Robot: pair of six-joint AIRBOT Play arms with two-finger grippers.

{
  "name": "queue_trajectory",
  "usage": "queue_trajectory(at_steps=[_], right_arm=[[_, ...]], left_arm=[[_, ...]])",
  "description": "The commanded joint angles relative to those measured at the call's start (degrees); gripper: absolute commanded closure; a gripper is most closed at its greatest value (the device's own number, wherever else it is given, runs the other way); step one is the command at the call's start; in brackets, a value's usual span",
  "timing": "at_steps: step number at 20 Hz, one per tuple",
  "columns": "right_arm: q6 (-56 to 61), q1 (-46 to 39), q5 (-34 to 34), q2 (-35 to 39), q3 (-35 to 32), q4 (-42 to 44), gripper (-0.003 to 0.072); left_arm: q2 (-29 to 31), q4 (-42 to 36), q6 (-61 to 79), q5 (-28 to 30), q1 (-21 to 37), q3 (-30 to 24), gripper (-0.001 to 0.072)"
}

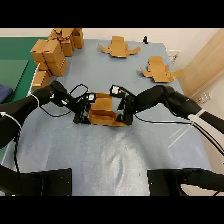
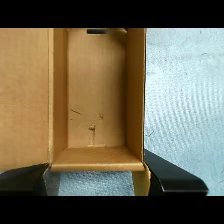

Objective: Fold the box.

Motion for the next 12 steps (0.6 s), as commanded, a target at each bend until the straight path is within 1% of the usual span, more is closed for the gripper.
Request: queue_trajectory(at_steps=[1, 2, 4, 6, 10, 12], right_arm=[[4.35, 0.31, 2.99, 2.47, 1.86, 7.15, 0.0643], [4.57, 0.72, 4.31, 1.44, 2.29, 8.94, 0.0677], [7.43, 1.18, 5.14, -3.23, 4.87, 11.13, 0.0677], [9.51, 1.16, 4.92, -9.99, 9.62, 12.59, 0.0677], [13.88, 0.48, 1.40, -22.64, 21.53, 12.31, 0.0677], [17.31, -0.85, -2.62, -28.20, 26.05, 11.89, 0.0677]], left_arm=[[-0.04, 0.04, -0.07, 0.07, 0.00, -0.02, 0.0693], [-0.04, 0.02, -0.07, 0.04, 0.00, -0.02, 0.0693], [-0.04, 0.04, -0.07, 0.20, 0.00, -0.02, 0.0693], [-0.04, 0.04, -0.09, 0.17, 0.00, -0.02, 0.0693], [-0.04, 0.07, -1.46, 0.20, 0.00, -0.02, 0.0693], [-0.04, 0.09, -1.46, 0.20, 0.00, -0.02, 0.0693]])
